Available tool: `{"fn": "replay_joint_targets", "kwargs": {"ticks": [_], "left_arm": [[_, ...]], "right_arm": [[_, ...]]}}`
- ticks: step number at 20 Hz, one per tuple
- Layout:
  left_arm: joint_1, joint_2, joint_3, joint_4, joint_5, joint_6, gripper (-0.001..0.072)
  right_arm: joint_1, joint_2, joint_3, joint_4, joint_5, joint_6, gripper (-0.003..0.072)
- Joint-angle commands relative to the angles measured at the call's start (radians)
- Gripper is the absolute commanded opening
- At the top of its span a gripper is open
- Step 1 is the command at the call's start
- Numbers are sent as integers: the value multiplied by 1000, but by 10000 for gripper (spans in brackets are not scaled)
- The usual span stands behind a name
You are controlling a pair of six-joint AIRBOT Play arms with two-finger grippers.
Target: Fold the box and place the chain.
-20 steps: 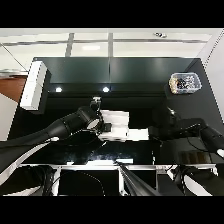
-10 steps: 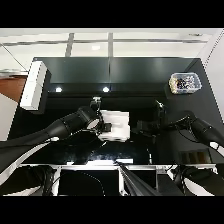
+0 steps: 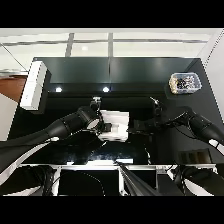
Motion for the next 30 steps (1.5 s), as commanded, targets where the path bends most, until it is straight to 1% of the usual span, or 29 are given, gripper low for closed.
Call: {"fn": "replay_joint_targets", "kwargs": {"ticks": [1,2,4,5,6,7,11,13,17,18,19,20,24,27,30], "left_arm": [[1,0,0,0,0,0,32],[0,0,0,0,0,0,32],[0,0,0,0,0,0,32],[0,0,0,0,0,0,32],[0,0,0,0,0,0,32],[0,0,0,0,0,0,32],[0,0,0,0,0,0,32],[0,0,0,0,0,0,32],[0,0,0,0,0,0,32],[0,0,0,0,0,0,32],[0,0,0,0,0,0,32],[0,0,0,0,0,0,32],[0,0,0,0,0,0,32],[0,0,0,0,0,0,32],[0,0,0,1,1,0,32]], "right_arm": [[75,-2,5,-33,88,66,627],[97,-3,10,-56,110,93,574],[146,-9,27,-122,142,165,572],[170,-17,43,-169,142,204,496],[191,-22,53,-210,152,238,402],[209,-24,59,-246,166,278,366],[274,-55,114,-422,171,497,363],[315,-84,162,-508,134,592,363],[396,-147,272,-661,20,736,361],[416,-160,297,-701,-6,769,347],[432,-174,319,-727,-35,790,260],[446,-188,338,-749,-61,812,244],[466,-231,383,-759,-110,870,244],[466,-239,383,-781,-139,919,243],[466,-253,383,-789,-139,962,243]]}}
